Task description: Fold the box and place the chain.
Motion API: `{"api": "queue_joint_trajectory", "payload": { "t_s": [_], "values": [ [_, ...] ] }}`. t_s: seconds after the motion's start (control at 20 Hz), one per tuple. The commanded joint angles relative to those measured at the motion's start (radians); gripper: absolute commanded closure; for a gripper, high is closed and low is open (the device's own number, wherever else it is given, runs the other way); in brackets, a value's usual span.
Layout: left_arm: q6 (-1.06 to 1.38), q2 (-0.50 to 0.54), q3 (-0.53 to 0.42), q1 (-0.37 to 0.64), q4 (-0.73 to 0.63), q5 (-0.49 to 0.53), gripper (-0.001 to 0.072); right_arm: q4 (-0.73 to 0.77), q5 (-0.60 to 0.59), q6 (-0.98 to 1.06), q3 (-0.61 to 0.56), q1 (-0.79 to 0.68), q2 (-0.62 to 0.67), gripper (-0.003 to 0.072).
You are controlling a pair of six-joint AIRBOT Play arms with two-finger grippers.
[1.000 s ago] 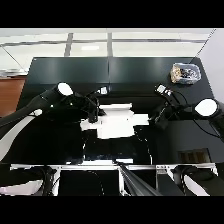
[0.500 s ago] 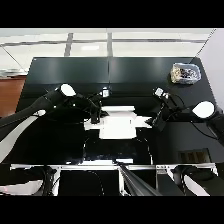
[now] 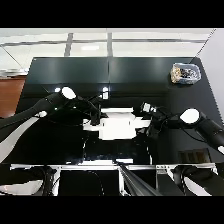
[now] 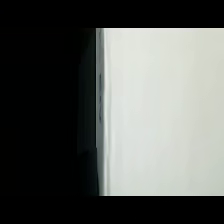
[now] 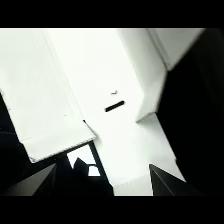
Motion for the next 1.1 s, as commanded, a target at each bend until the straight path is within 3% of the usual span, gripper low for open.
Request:
{"api": "queue_joint_trajectory", "payload": {
  "t_s": [0.0, 0.1, 0.3, 0.65, 1.05],
  "values": [
    [-0.001, -0.001, -0.002, -0.001, 0.000, 0.006, 0.0685, -0.027, -0.020, -0.064, -0.005, 0.061, -0.026, -0.0022],
    [-0.001, -0.001, -0.002, 0.000, 0.000, 0.006, 0.0685, -0.101, -0.015, -0.093, -0.005, 0.085, -0.028, -0.0021],
    [-0.001, -0.001, -0.002, 0.000, 0.000, 0.006, 0.0685, -0.100, -0.017, -0.145, -0.005, 0.145, -0.058, -0.0020],
    [-0.001, -0.001, -0.002, 0.000, 0.000, 0.006, 0.0685, 0.022, -0.221, -0.146, -0.001, 0.229, -0.116, -0.0020],
    [-0.001, -0.001, -0.002, 0.000, 0.000, 0.006, 0.0685, 0.030, -0.162, -0.183, 0.101, 0.171, -0.100, -0.0014]
  ]
}}
